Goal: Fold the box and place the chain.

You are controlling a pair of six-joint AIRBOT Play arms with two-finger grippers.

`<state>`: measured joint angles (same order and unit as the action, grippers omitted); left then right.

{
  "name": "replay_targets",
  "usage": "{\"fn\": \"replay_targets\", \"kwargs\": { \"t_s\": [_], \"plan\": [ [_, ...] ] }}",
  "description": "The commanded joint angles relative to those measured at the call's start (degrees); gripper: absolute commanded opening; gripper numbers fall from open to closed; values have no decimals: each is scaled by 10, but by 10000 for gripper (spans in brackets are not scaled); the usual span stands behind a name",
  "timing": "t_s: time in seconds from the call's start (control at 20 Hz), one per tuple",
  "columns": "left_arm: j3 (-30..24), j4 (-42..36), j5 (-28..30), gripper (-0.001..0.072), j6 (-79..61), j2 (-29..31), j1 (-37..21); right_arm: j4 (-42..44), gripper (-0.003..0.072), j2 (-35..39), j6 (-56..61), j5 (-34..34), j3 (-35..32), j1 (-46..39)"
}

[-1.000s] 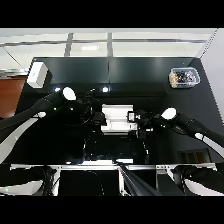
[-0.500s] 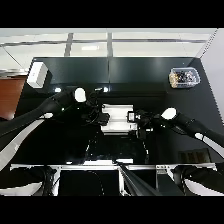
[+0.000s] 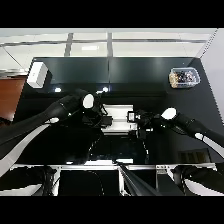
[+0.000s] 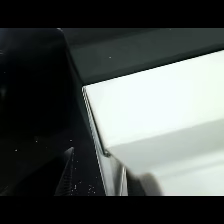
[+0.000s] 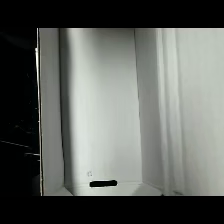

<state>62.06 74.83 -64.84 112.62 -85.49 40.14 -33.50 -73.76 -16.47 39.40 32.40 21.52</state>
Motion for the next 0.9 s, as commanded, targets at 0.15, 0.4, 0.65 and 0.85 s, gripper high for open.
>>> {"fn": "replay_targets", "kwargs": {
  "t_s": [0.15, 0.4, 0.65, 0.85],
  "plan": [
    [46, 97, -3, 363, 108, -18, 46, 0, 188, 0, 0, 0, 0, 0],
    [76, 106, -33, 363, 139, -49, 56, 0, 188, 0, 0, 0, 0, 0],
    [77, 106, -30, 361, 156, -52, 54, 0, 188, 0, 0, 0, 0, 0],
    [76, 102, -35, 345, 162, -62, 55, 0, 188, 0, 0, 0, 0, 0]
  ]
}}
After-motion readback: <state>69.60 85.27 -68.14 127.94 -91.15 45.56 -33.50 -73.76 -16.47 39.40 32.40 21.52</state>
